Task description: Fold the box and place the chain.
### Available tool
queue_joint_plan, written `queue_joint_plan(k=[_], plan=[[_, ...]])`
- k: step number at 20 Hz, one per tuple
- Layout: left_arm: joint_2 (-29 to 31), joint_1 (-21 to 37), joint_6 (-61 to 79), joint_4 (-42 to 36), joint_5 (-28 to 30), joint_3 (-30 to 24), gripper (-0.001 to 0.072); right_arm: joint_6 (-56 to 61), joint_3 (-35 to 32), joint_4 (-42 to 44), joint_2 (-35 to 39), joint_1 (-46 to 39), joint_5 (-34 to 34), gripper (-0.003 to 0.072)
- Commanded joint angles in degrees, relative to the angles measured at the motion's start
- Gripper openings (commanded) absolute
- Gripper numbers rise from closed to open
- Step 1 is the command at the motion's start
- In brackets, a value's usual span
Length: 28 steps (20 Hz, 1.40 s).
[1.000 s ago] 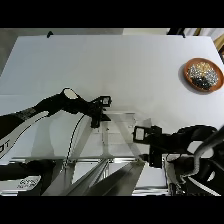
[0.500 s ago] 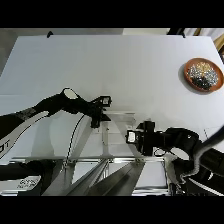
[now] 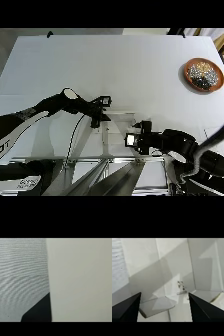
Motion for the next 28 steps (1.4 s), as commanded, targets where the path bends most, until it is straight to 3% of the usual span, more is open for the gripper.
queue_joint_plan(k=[1, 18, 28], plan=[[-0.04, -0.02, 0.0, 0.0, 0.0, 0.0, 0.0012, 0.13, -0.46, -1.14, -0.04, 1.86, 0.2, 0.0648], [-0.04, -0.02, 0.0, 0.0, 0.0, 0.0, 0.0012, 0.09, -2.32, -1.29, 3.74, 1.88, 1.97, 0.0648], [-0.04, -0.02, 0.0, 0.0, 0.02, 0.0, 0.0012, 0.07, -3.87, -2.84, 0.2, 1.84, -5.95, 0.0642]])
